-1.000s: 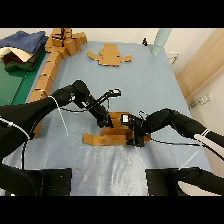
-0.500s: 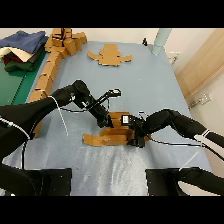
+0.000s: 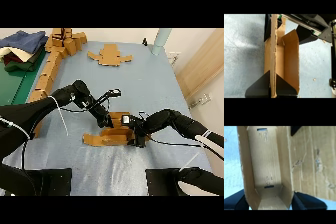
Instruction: Fold the box.
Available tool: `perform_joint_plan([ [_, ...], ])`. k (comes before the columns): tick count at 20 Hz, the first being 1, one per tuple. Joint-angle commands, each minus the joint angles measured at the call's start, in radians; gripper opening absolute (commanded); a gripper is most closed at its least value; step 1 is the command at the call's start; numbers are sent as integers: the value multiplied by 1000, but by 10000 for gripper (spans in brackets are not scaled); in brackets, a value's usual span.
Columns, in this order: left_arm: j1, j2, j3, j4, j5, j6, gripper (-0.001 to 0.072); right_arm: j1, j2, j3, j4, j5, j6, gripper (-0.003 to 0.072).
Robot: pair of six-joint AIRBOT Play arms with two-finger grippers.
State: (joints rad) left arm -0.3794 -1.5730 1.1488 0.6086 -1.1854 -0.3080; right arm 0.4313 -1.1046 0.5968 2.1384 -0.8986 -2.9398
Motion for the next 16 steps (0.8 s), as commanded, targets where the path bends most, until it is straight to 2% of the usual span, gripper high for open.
perform_joint_plan([
  [1,-1,0,1,0,0,0,14,5,3,-8,17,15,8,709],
  [7,-1,0,1,0,0,0,13,69,5,-62,24,170,7,678],
  [14,-1,0,1,0,0,0,13,68,5,-62,4,157,8,677],
  [16,-1,0,1,0,0,0,13,68,16,-63,0,153,8,539],
])
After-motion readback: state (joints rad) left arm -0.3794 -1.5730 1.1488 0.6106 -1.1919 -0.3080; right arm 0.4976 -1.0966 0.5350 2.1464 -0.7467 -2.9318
